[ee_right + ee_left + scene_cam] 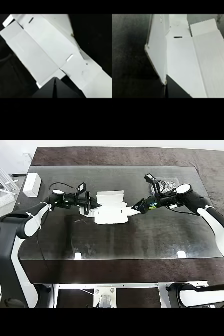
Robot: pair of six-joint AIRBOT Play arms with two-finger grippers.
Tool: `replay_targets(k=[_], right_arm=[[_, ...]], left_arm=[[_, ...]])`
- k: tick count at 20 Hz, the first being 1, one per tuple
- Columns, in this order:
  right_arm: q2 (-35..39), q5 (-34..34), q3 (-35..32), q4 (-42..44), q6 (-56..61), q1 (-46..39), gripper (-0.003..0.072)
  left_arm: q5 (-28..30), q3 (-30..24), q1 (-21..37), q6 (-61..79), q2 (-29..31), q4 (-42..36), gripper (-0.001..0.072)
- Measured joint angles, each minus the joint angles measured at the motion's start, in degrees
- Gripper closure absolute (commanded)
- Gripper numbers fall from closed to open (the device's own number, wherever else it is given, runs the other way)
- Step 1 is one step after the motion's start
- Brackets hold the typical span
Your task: Fold the box and place the chain.
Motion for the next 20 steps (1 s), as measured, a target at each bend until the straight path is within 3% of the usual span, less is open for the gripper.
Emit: replay_targets(k=[1,2,6,11,20], right_arm=[[1.8,-0.3,-1.1,-0.1,-1.6,0.6,0.0211],[3.3,-0.4,-2.3,-0.6,-3.5,1.3,0.0060],[6.0,-3.8,-8.1,-4.6,-10.9,4.7,0.0060],[6.6,-16.2,-14.2,-6.0,-25.7,10.9,0.0060],[2.3,-29.2,-16.1,-4.5,-32.9,17.2,0.0060]], left_arm=[[0.0,0.0,0.0,0.0,0.0,0.0,0.0689],[0.0,0.0,0.0,0.0,0.0,0.0,0.0689],[0.1,0.0,0.0,0.0,0.0,0.0,0.0689],[0.1,0.0,0.0,0.0,0.0,0.0,0.0689],[0.2,0.0,0.0,0.0,0.0,-0.1,0.0689]])
